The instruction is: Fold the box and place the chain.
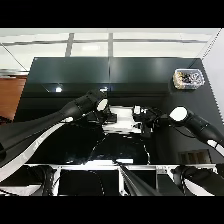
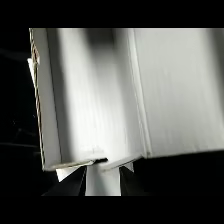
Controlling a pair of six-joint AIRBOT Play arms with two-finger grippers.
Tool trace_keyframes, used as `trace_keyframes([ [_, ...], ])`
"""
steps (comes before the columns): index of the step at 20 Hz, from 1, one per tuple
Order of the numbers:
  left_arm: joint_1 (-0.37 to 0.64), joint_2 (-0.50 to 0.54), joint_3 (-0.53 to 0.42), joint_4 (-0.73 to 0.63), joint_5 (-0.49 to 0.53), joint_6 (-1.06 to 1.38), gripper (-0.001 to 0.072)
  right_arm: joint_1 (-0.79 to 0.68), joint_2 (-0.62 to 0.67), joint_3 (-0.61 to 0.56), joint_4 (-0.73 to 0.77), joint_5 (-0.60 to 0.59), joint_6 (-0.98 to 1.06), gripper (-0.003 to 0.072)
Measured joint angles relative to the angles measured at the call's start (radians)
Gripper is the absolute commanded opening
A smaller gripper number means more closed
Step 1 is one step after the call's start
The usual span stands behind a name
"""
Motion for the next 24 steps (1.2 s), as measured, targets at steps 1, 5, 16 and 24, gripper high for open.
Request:
trace_keyframes([
  [1,0.000,0.000,0.000,0.000,-0.002,0.000,0.0027,0.011,-0.009,0.000,0.020,-0.004,0.001,0.0229],
  [5,0.000,0.000,0.000,0.000,-0.008,0.000,0.0027,0.051,-0.042,0.000,0.069,-0.030,0.020,0.0228],
  [16,0.000,0.000,0.000,-0.003,-0.007,-0.002,0.0027,0.069,-0.057,0.000,0.091,-0.059,0.133,0.0056],
  [24,0.000,0.000,0.000,-0.004,-0.006,-0.003,0.0027,-0.026,0.043,0.053,-0.072,0.035,0.531,0.0016],
])
